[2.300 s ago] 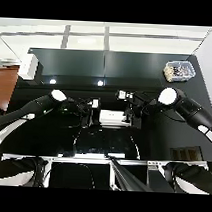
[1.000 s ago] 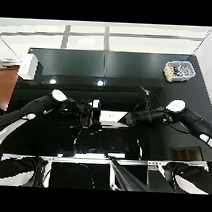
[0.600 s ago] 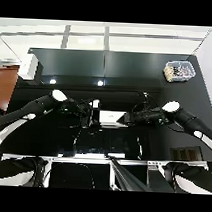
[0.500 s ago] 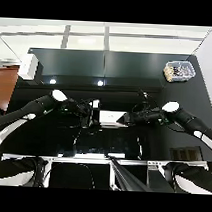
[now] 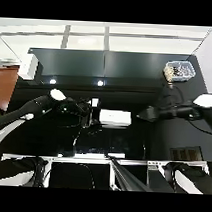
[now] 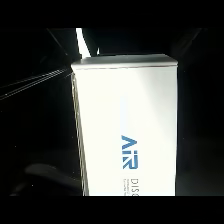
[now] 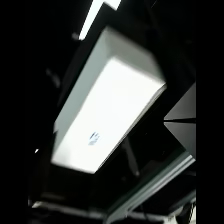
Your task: Fold the box and place the chain.
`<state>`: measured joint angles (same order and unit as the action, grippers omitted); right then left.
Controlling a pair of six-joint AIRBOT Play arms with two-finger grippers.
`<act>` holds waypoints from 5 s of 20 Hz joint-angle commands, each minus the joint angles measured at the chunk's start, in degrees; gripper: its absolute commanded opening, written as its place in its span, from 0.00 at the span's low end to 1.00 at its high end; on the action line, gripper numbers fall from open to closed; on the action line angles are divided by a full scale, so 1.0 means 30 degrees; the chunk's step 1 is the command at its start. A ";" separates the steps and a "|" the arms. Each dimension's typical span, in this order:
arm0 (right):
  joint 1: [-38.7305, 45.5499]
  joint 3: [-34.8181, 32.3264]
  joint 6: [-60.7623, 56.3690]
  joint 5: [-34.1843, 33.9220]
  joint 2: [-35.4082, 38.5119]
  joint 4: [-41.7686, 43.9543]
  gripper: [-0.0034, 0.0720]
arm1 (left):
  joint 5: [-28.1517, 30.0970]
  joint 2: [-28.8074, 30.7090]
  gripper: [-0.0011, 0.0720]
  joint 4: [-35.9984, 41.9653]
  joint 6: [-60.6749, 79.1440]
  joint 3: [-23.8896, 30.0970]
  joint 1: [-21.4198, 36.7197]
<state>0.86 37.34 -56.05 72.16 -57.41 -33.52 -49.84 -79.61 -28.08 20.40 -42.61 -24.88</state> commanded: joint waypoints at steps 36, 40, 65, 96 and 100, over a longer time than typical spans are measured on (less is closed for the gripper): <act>0.4809 0.0138 -0.0801 0.2200 0.3446 -0.3373 0.06 | -0.2674 -0.4109 0.98 -0.0146 -0.8357 -0.6608 -0.3366; 0.4809 0.0138 -0.0801 0.2208 0.3446 -0.3373 0.06 | -0.2659 -0.4102 0.98 -0.0729 -0.8357 -0.7606 -0.3257; 0.4809 0.0138 -0.0794 0.2055 0.3446 -0.3424 0.06 | -0.3264 -0.4131 0.98 -0.4714 -0.8954 -0.7628 -0.4116; 0.4670 -0.0007 -0.0816 -0.0554 0.3446 -0.2965 0.06 | -0.2317 0.0364 0.47 -1.5963 -3.0520 -0.5821 1.7588; 0.4670 -0.0007 -0.0831 -0.2375 0.3446 -0.2025 0.06 | 0.0233 -0.1137 0.47 -1.5074 -2.6469 -0.6623 1.7558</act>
<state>14.92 37.36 -58.48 69.45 -47.13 -41.54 -55.31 -80.47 -75.55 -68.03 -61.14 26.11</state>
